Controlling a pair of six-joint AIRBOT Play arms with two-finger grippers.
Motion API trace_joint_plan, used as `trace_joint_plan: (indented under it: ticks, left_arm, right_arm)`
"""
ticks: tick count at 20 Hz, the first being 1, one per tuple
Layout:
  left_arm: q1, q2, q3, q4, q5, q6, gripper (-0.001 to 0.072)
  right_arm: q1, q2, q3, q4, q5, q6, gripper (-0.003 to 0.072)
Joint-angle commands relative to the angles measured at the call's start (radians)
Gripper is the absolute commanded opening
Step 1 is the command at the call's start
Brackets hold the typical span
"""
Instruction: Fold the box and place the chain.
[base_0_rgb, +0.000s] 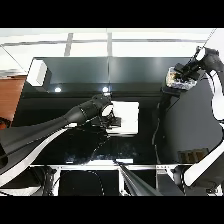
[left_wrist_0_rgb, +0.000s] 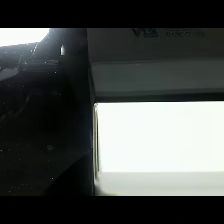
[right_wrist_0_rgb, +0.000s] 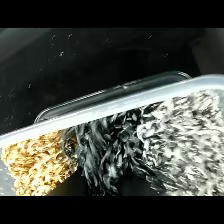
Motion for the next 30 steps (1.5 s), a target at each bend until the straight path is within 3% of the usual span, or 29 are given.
trace_joint_plan:
  ticks: [1,3,11,19,21,23,30]
  left_arm:
    - [0.000,0.000,0.000,0.000,0.000,0.000,0.0029]
    - [0.000,0.000,0.000,0.000,0.000,0.000,0.0028]
    - [0.000,0.000,0.000,0.000,0.000,0.000,0.0029]
    - [0.000,0.000,0.000,0.000,0.001,0.000,0.0028]
    - [0.000,0.000,0.000,0.000,0.001,0.000,0.0028]
    - [0.000,0.000,0.000,0.000,0.002,0.000,0.0028]
    - [0.000,0.000,0.000,0.001,0.001,0.000,0.0028]
  right_arm:
    - [0.000,-0.008,0.017,0.007,0.023,-0.016,0.0053]
    - [0.000,0.032,0.017,0.006,0.034,-0.066,0.0012]
    - [0.000,0.397,0.017,0.009,0.084,-0.292,0.0012]
    - [0.017,0.715,0.017,0.248,0.173,-0.410,0.0012]
    - [0.048,0.779,0.017,0.267,0.262,-0.419,0.0012]
    - [0.096,0.827,0.001,0.347,0.431,-0.521,0.0012]
    - [0.346,0.921,-0.246,0.464,0.597,-0.578,0.0012]
